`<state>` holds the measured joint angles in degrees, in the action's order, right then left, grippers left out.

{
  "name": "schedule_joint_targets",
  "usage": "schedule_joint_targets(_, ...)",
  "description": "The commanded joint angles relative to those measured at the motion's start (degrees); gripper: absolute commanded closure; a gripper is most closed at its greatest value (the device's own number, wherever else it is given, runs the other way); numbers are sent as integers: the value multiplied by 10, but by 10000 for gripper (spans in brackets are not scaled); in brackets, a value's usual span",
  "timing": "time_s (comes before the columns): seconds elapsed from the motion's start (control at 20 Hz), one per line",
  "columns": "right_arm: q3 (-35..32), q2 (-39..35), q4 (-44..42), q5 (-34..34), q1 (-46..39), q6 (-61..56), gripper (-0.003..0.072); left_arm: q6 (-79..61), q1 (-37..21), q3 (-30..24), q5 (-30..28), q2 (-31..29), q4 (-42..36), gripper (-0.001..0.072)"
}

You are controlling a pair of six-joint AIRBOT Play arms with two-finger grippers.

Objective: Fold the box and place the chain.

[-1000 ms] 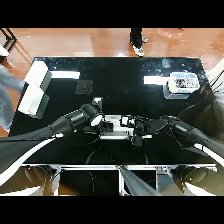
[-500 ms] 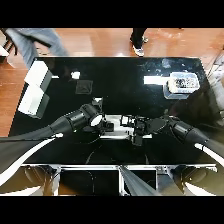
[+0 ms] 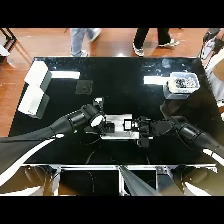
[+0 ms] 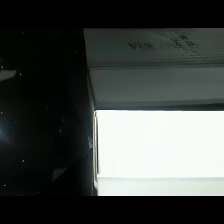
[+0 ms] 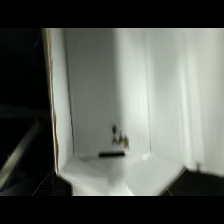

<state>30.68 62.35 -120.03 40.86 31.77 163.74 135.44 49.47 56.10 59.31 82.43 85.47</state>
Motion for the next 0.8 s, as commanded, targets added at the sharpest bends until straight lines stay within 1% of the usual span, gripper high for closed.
schedule_joint_targets(0.0, 0, -12, 31, 9, -9, -14, -12, 0, 0, 1, 15, 0, 15, 686)
schedule_joint_targets(0.15, 0, -12, 25, 0, -8, -14, -12, 0, 0, 1, 15, 0, 22, 686)
schedule_joint_targets(0.35, 0, -12, -25, -33, -8, -3, -10, 0, 0, 1, 14, 0, 26, 686)
schedule_joint_targets(0.45, 0, -12, -43, -35, -8, 12, 145, 0, 0, 1, 14, 0, 26, 686)
schedule_joint_targets(0.55, 0, -12, -52, -29, -8, 12, 162, 0, 0, 1, 14, 0, 26, 685)
schedule_joint_targets(0.6, 0, -12, -56, -24, -8, 11, 282, 0, 0, 1, 14, 0, 26, 685)
schedule_joint_targets(0.65, 0, -12, -59, -18, -8, 10, 344, 0, 0, 1, 14, 0, 26, 685)
schedule_joint_targets(0.75, 0, -12, -67, -3, -8, 10, 354, 0, 0, 1, 14, 0, 26, 686)
